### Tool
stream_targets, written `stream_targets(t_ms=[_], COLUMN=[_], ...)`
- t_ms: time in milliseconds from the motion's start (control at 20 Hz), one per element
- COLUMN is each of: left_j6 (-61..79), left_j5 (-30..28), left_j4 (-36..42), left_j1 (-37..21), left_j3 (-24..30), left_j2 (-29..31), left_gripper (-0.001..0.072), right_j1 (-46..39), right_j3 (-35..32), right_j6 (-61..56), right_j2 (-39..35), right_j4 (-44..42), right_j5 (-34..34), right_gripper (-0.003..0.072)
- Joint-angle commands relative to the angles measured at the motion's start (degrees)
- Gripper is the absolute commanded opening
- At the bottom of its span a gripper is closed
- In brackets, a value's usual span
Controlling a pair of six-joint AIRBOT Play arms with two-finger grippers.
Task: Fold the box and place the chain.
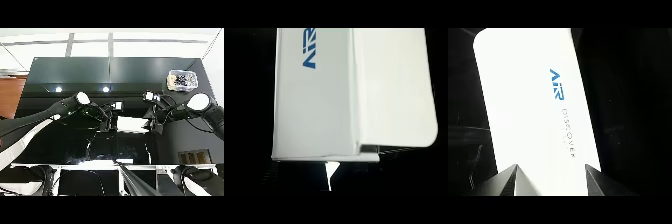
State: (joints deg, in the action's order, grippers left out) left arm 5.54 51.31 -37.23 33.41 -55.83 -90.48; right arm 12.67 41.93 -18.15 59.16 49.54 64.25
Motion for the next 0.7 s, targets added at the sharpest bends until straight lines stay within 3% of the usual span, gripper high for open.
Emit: stream_targets(t_ms=[0, 300, 400, 450, 650], left_j6=[0.0, 0.0, 0.0, 0.0, 0.0], left_j5=[0.0, 0.0, 0.0, 0.0, 0.0], left_j4=[0.0, 0.0, 0.0, 0.0, 0.0], left_j1=[0.0, 0.0, 0.0, 0.0, 0.0], left_j3=[0.0, 0.0, 0.0, 0.0, 0.0], left_j2=[0.0, 0.0, 0.0, 0.0, 0.0], left_gripper=[0.0398, 0.0398, 0.0397, 0.0398, 0.0397], right_j1=[0.4, 0.4, 0.4, 0.4, 0.4], right_j3=[-1.2, -1.5, -1.5, -1.5, -1.5], right_j6=[0.9, 0.8, 0.8, 0.8, 0.7], right_j2=[0.0, 0.0, 0.0, 0.0, 0.0], right_j4=[0.3, 0.0, 0.0, 0.0, 0.0], right_j5=[-0.5, -3.2, -3.1, -3.0, -3.0], right_gripper=[0.0464, 0.0461, 0.0283, 0.0241, 0.0239])
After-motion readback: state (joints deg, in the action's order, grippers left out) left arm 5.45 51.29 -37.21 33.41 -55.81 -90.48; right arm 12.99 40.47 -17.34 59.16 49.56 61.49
